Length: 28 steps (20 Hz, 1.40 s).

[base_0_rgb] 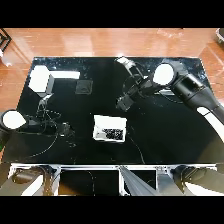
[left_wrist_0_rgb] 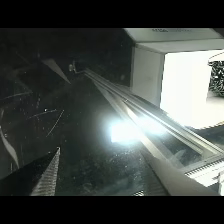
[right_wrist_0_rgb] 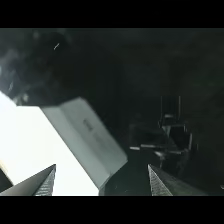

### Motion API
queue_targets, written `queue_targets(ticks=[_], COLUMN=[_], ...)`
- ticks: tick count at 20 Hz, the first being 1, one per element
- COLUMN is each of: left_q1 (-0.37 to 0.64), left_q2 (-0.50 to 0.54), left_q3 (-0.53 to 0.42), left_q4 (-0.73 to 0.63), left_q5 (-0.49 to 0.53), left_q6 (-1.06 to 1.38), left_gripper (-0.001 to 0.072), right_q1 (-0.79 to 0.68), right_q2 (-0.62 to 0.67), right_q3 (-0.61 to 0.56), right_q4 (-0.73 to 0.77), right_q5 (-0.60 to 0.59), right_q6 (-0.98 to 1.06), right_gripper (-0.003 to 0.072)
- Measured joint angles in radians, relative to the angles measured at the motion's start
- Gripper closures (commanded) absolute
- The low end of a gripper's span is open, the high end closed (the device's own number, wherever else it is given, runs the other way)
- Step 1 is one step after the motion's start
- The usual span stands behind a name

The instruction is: Fold the box and place the chain.

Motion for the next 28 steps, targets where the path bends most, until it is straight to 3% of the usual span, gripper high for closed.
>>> queue_targets(ticks=[10,14,22,28], left_q1=[0.002,0.002,0.002,0.002], left_q2=[-0.007,-0.007,-0.025,-0.042], left_q3=[0.000,0.000,0.000,0.000], left_q4=[-0.011,-0.011,-0.012,-0.012], left_q5=[0.008,0.021,0.034,0.034], left_q6=[0.034,0.036,0.037,0.037], left_gripper=[0.0123,0.0123,0.0123,0.0123], right_q1=[0.035,0.058,0.004,0.024], right_q2=[-0.055,-0.077,-0.095,-0.160], right_q3=[0.005,0.010,0.126,0.116], right_q4=[0.154,0.135,0.115,0.094], right_q5=[0.153,0.153,0.122,0.187], right_q6=[-0.181,-0.208,-0.199,-0.276], right_gripper=[-0.0018,-0.0017,-0.0011,-0.0011])
